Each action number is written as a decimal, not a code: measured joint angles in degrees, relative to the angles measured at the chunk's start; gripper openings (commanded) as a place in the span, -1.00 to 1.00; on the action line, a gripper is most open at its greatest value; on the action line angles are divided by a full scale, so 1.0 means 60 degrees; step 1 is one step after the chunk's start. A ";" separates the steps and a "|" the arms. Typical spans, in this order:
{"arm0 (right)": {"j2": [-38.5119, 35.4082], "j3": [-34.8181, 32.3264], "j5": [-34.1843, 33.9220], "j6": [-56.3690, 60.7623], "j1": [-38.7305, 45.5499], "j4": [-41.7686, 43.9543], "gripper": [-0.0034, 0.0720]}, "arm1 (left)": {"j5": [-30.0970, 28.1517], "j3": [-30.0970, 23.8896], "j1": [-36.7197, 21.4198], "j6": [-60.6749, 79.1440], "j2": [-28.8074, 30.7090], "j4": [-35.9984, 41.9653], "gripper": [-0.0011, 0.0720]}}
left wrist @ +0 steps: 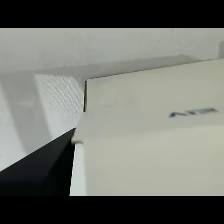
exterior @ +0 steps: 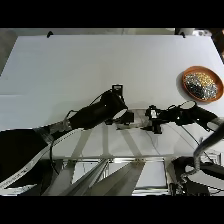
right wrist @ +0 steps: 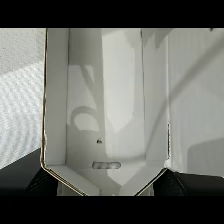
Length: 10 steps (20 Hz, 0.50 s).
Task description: Fold the box and place the chain.
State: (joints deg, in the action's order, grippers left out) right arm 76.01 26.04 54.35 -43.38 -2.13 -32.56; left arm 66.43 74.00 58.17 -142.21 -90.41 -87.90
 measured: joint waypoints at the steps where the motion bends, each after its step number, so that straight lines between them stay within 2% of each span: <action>1: 0.0000 0.0000 0.0004 0.0000 0.0000 0.0000 0.30 | 0.0066 0.0000 -0.0029 0.0386 0.0149 -0.0004 0.45; 3: 0.0000 0.0000 0.0004 0.0000 0.0000 -0.0004 0.30 | 0.0164 0.0000 -0.0084 0.1253 0.0474 -0.0026 0.46; 5: 0.0000 0.0000 0.0011 0.0000 0.0000 -0.0004 0.30 | 0.0288 -0.0004 -0.0157 0.2178 0.0856 -0.0015 0.68; 10: 0.0000 0.0000 0.0015 -0.0004 0.0000 -0.0004 0.30 | 0.0484 -0.0412 -0.0401 0.5450 0.2146 -0.0044 0.68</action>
State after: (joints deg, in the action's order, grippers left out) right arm 76.01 26.04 54.43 -43.40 -2.13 -32.58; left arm 69.34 71.53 55.77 -109.51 -77.54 -88.16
